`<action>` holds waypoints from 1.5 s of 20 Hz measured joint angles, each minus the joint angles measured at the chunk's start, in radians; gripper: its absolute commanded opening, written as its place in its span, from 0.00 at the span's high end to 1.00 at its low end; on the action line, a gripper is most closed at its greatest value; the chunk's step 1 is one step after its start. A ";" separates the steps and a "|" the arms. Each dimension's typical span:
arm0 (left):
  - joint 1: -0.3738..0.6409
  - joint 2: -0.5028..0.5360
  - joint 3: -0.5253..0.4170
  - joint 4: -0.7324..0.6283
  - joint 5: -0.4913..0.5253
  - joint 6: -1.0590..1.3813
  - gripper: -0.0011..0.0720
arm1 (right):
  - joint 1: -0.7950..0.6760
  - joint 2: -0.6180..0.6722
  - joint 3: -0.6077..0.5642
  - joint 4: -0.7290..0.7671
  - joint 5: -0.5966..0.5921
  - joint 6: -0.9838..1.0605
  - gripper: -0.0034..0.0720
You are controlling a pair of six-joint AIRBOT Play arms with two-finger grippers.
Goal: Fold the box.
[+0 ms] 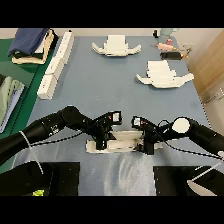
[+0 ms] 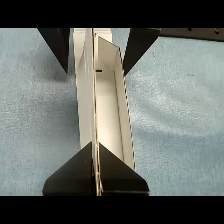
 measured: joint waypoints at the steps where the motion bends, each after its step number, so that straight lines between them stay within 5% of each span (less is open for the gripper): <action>1: 0.000 0.000 0.000 0.000 0.000 0.000 0.97 | 0.000 -0.004 0.000 0.008 0.002 -0.008 0.01; 30: 0.000 0.000 0.000 0.000 0.000 0.000 0.97 | -0.062 -0.013 -0.080 0.114 -0.017 -0.325 0.10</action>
